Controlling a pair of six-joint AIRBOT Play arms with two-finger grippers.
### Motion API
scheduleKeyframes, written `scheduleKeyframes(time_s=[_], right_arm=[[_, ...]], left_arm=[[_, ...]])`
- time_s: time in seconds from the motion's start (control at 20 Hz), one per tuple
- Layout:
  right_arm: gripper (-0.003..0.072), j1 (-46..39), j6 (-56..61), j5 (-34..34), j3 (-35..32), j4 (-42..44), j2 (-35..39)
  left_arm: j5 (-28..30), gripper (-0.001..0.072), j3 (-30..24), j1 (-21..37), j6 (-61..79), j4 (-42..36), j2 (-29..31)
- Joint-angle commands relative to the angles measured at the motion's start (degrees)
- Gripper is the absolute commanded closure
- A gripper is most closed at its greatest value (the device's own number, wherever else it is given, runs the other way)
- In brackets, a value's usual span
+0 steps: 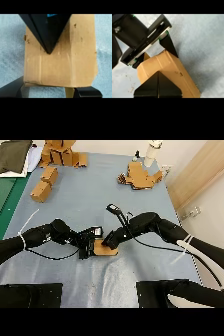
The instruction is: Fold the box.
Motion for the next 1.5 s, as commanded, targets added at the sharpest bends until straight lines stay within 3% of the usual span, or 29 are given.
scheduleKeyframes(time_s=[0.0,0.15,0.35,0.4,0.45,0.5,0.95,1.05,1.15,1.35,1.45], right_arm=[[0.0686,5.1,-2.1,6.5,-1.8,-7.3,4.4],[0.0686,10.9,0.0,12.5,-2.3,-18.0,8.9],[0.0681,15.6,2.3,17.5,-8.7,-29.4,16.8],[0.0588,15.6,2.2,17.7,-9.7,-30.1,17.8],[0.0376,15.6,2.2,17.9,-10.4,-31.5,18.3],[0.0305,15.6,2.2,18.0,-10.4,-33.3,18.3],[0.0305,15.6,-17.2,18.6,-10.5,-33.5,16.8],[0.0243,15.6,-20.8,18.6,-10.6,-32.7,16.0],[0.0243,15.8,-22.4,18.7,-10.7,-31.1,16.0],[0.0247,17.4,-22.3,22.0,-10.7,-35.7,16.0],[0.0305,17.4,-22.3,22.7,-10.7,-36.1,16.0]], left_arm=[[0.0,0.0254,0.0,0.0,0.0,0.0,0.0],[0.0,0.0255,0.0,0.0,0.0,0.0,0.0],[0.0,0.0254,0.0,0.0,0.0,0.0,0.0],[0.0,0.0254,0.0,0.0,0.0,0.0,0.0],[0.0,0.0254,0.0,0.0,0.0,0.0,0.0],[0.0,0.0255,0.0,0.0,0.0,0.0,0.0],[0.0,0.0255,0.0,0.0,0.0,0.0,0.0],[0.0,0.0255,0.0,0.0,0.0,0.0,0.0],[0.0,0.0254,0.0,0.0,0.0,0.0,0.0],[0.0,0.0255,0.0,0.0,0.0,0.0,0.0],[0.0,0.0255,0.0,0.0,0.0,0.0,0.0]])
